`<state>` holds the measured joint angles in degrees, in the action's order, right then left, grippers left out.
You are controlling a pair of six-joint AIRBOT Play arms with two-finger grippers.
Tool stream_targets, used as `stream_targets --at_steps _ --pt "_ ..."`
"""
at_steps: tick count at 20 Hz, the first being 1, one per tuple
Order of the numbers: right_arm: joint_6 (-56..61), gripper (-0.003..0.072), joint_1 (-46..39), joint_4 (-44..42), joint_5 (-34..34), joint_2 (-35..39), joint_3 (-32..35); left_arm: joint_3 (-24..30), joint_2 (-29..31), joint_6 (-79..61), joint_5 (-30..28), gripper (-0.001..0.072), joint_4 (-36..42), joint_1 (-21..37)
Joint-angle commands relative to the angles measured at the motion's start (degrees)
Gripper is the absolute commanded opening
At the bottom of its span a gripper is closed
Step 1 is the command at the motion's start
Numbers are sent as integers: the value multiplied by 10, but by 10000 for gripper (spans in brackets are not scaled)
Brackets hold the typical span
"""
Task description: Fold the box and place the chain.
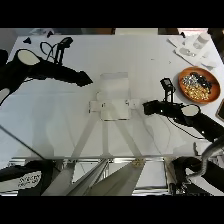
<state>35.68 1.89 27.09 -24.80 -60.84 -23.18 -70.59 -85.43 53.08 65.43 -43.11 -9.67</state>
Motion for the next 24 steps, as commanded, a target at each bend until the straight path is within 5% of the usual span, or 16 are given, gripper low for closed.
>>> stream_targets --at_steps 1,7,24 --pt "0 12 1 0 0 0 0 -77 -113 -104 67 538 79 2" --pt "0 12 1 0 0 0 0 -105 -181 -148 88 538 77 -20" --pt "0 12 1 0 0 0 0 -105 -183 -309 73 504 36 -72"
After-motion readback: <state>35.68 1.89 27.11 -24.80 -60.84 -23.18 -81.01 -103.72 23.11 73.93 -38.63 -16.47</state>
